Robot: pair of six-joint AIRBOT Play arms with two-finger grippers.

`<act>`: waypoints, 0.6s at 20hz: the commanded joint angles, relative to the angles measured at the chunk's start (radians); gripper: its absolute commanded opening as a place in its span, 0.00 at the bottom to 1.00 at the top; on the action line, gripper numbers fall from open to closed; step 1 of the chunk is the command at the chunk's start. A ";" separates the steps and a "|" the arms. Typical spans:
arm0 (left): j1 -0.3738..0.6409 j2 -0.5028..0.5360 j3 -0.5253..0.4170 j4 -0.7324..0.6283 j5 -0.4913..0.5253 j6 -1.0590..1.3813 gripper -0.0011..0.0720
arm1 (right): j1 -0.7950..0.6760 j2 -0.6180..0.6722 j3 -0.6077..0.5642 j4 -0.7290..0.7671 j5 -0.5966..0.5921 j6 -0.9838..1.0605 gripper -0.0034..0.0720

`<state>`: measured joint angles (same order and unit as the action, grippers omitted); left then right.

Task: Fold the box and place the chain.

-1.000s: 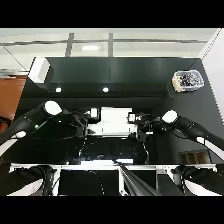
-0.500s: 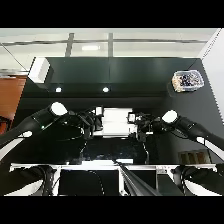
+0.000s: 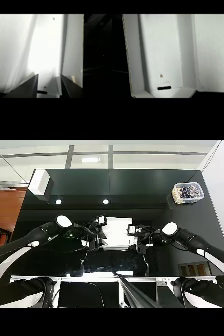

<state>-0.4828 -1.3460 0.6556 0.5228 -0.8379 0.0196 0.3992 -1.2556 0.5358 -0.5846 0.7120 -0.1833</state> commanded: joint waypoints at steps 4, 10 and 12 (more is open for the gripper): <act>-0.003 -0.003 0.000 0.001 -0.006 -0.048 0.38 | 0.001 -0.001 0.000 0.000 0.000 0.000 0.44; 0.044 0.091 0.015 0.195 -0.013 -0.209 0.05 | 0.001 -0.001 0.000 0.000 0.000 0.000 0.44; 0.111 0.192 0.015 0.288 -0.029 -0.314 0.05 | 0.001 -0.001 0.000 0.000 0.000 0.000 0.44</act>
